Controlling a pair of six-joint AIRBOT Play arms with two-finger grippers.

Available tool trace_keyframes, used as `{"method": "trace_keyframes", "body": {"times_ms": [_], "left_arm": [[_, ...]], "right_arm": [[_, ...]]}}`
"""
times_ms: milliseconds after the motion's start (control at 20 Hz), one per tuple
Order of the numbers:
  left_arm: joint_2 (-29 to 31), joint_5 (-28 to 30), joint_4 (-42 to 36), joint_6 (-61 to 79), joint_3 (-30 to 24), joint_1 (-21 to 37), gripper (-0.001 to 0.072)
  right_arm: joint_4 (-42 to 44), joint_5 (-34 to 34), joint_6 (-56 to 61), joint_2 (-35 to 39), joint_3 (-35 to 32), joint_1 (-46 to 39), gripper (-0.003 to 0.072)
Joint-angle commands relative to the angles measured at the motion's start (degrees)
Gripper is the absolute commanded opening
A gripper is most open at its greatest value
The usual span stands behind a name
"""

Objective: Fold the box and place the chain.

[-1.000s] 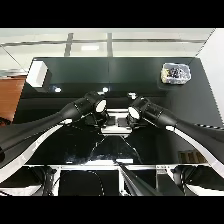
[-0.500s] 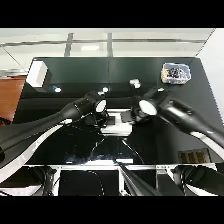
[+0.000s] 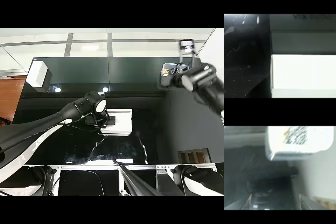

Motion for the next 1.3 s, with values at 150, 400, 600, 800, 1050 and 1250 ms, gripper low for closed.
{"method": "trace_keyframes", "body": {"times_ms": [150, 400, 600, 800, 1050, 1250], "left_arm": [[0.0, 0.11, 0.0, -0.02, 0.0, 0.02, 0.0026], [0.0, 0.11, 0.0, -0.02, 0.0, 0.02, 0.0026], [0.0, 0.13, -0.04, -0.04, 0.0, 0.02, 0.0026], [0.0, 0.17, -0.02, -0.04, 0.0, 0.02, 0.0026], [0.0, 0.15, -0.02, -0.04, 0.0, 0.02, 0.0026], [0.0, 0.15, -0.02, -0.04, 0.0, 0.02, 0.0026]], "right_arm": [[19.02, 7.1, -9.86, -31.04, 32.61, -16.74, 0.0718], [19.56, 14.51, -10.69, -47.32, 52.0, -18.16, 0.0716], [20.11, 11.96, -10.73, -49.59, 52.02, -18.73, 0.0552], [22.4, 11.89, -13.92, -49.42, 51.91, -18.91, 0.0014], [22.56, 14.84, -18.12, -42.49, 51.91, -20.85, 0.0011], [26.93, 18.25, -27.04, -31.08, 51.91, -21.18, 0.0011]]}}
